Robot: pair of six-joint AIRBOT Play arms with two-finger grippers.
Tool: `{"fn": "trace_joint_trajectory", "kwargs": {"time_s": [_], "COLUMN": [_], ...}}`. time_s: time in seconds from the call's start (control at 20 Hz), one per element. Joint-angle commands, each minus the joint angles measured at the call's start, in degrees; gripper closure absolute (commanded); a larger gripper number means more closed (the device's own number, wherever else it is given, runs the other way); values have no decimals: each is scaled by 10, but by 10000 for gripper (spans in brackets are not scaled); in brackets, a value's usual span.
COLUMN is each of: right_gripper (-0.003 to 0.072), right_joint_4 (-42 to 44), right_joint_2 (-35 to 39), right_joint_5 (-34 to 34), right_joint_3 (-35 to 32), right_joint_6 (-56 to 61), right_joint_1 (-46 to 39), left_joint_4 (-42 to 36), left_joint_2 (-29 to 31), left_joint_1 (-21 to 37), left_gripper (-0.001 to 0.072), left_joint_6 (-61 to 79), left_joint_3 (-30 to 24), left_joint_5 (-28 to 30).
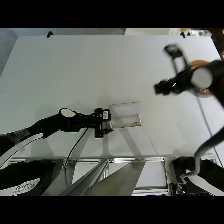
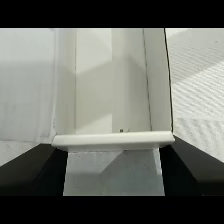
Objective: Fold the box and place the chain.
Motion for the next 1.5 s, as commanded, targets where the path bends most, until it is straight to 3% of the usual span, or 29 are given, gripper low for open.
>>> {"fn": "trace_joint_trajectory", "kwargs": {"time_s": [0.0,0.2,0.5,0.75,1.05,1.15,1.45], "right_gripper": [532,426,455,465,473,535,534], "right_joint_4": [0,1,3,15,16,16,16], "right_joint_2": [-72,-224,-346,-383,-402,-402,-403], "right_joint_5": [-36,-53,-50,-95,-95,-96,-95], "right_joint_3": [96,202,231,231,231,231,231], "right_joint_6": [-82,-109,-109,-90,-76,-76,-76], "right_joint_1": [-149,-283,-351,-352,-352,-352,-352], "left_joint_4": [0,0,0,0,0,0,0], "left_joint_2": [0,0,0,0,0,0,0], "left_joint_1": [0,0,0,0,0,0,0], "left_gripper": [573,573,573,573,573,573,573], "left_joint_6": [0,0,0,0,0,0,0], "left_joint_3": [0,0,0,0,0,0,0], "left_joint_5": [-1,-2,-2,-2,-2,-2,-2]}}
